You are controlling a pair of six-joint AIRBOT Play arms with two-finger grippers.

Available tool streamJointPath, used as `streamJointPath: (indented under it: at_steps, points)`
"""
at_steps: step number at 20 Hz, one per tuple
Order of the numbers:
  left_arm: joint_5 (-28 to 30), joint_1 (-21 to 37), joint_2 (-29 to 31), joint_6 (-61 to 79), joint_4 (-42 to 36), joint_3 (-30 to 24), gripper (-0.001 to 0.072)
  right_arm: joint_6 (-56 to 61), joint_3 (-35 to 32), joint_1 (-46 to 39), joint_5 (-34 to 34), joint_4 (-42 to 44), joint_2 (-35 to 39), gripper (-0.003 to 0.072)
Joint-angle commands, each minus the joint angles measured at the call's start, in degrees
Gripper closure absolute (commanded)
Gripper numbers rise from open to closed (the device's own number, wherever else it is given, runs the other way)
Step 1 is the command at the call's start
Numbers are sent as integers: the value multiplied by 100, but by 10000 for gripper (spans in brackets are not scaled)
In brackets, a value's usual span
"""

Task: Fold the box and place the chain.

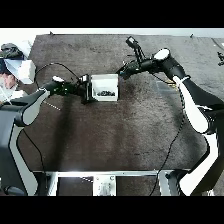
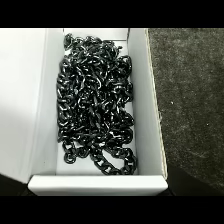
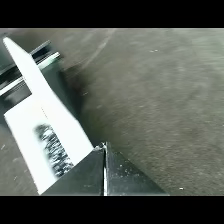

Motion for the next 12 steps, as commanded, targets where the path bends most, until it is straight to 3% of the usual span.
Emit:
streamJointPath:
  at_steps: [1, 6, 7, 8, 12]
  points:
    - [2, 0, 0, 0, 2, 4, 406, -555, 2, 48, 861, 254, 26, 609]
    - [2, 0, 0, 0, 2, 4, 405, -1062, 2, 66, 1611, 455, 44, 598]
    - [2, 0, 0, 0, 2, 4, 405, -1075, 2, 105, 1674, 409, 44, 449]
    - [2, 0, 0, 0, 2, 4, 406, -1075, 2, 164, 1668, 267, 44, 406]
    - [2, 0, 0, 0, 2, 4, 406, -1108, 2, 485, 1235, -343, 37, 405]
